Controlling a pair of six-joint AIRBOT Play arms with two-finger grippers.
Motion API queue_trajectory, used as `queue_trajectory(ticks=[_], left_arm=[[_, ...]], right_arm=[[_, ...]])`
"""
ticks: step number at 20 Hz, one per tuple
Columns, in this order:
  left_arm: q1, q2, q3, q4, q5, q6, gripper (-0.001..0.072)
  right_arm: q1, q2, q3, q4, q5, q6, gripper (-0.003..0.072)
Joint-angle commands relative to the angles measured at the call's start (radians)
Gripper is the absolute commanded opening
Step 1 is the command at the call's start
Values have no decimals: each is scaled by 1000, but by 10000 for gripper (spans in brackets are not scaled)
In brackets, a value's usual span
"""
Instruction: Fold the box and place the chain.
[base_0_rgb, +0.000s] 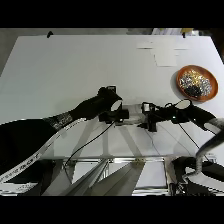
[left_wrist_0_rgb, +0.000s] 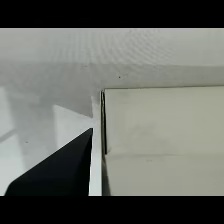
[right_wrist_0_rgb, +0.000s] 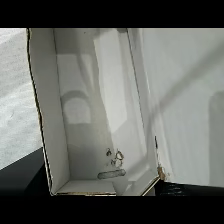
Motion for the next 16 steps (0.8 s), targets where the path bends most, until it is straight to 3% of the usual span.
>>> queue_trajectory(ticks=[1, 6, 8, 9, 16], left_arm=[[-6, -2, 1, 19, 6, -101, 268], [-8, -2, 1, 26, -55, -82, 247], [-13, -2, 1, 29, -53, -72, 35], [-18, -2, 1, 34, -51, -72, 8], [-25, -3, 1, 48, -65, 32, 35]], right_arm=[[1, 1, -1, 0, 0, 0, 448], [1, 1, -1, 0, 0, 0, 448], [1, 1, -1, 0, 0, 0, 448], [1, 1, -1, 0, 0, 0, 448], [1, 1, -1, 0, 0, 0, 448]])
